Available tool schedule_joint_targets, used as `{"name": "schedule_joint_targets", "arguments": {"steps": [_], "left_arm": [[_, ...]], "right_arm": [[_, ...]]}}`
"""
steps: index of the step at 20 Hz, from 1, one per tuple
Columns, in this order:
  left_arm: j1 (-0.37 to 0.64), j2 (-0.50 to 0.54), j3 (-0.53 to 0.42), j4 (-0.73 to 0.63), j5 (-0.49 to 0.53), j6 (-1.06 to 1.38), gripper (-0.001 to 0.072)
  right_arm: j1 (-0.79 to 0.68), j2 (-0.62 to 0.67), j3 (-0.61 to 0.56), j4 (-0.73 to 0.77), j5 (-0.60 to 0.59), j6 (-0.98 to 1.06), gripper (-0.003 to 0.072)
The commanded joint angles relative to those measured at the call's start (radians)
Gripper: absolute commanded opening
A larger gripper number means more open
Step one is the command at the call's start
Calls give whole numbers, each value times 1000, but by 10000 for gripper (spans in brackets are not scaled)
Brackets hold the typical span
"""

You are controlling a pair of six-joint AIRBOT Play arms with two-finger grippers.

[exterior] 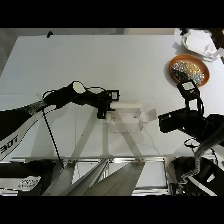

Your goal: Fold the box and place the chain.

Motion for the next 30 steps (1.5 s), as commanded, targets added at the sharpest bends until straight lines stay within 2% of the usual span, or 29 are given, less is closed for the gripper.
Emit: {"name": "schedule_joint_targets", "arguments": {"steps": [1, 8, 9, 11, 12, 16, 19, 20, 21, 22, 23, 27, 30], "left_arm": [[-1, 0, -1, 0, -4, 0, 12], [-1, 0, -1, 0, -5, -1, 12], [-1, 0, -1, 0, -5, 0, 12], [-1, 0, -1, 0, -4, -1, 12], [-1, 0, -1, 0, -5, -1, 12], [-1, 0, -1, 0, -5, -1, 12], [-1, 0, -1, 0, -5, 0, 12], [-1, 0, -1, 0, -5, 0, 12], [-1, 0, -1, 0, -5, -1, 12], [-1, 0, -1, 0, -5, -1, 12], [-1, 0, -1, 0, -5, -1, 12], [-1, 0, -1, 0, -5, -1, 12], [-1, 0, -1, 0, -5, 0, 12]], "right_arm": [[0, -1, 0, 0, 0, 0, 459], [0, -1, 0, 0, -3, -11, 453], [0, -1, 0, 1, -9, -29, 387], [0, -1, 0, 2, -31, -61, 118], [0, -1, 0, 6, -48, -84, 34], [0, -23, 0, 56, -76, -315, 19], [0, -86, 0, 70, -90, -514, 19], [0, -119, 0, 91, -90, -526, 39], [0, -151, 0, 112, -90, -526, 210], [0, -188, 0, 125, -88, -533, 416], [0, -226, 0, 128, -83, -556, 522], [1, -312, 0, 127, -66, -633, 541], [1, -333, -1, 128, -67, -774, 541]]}}
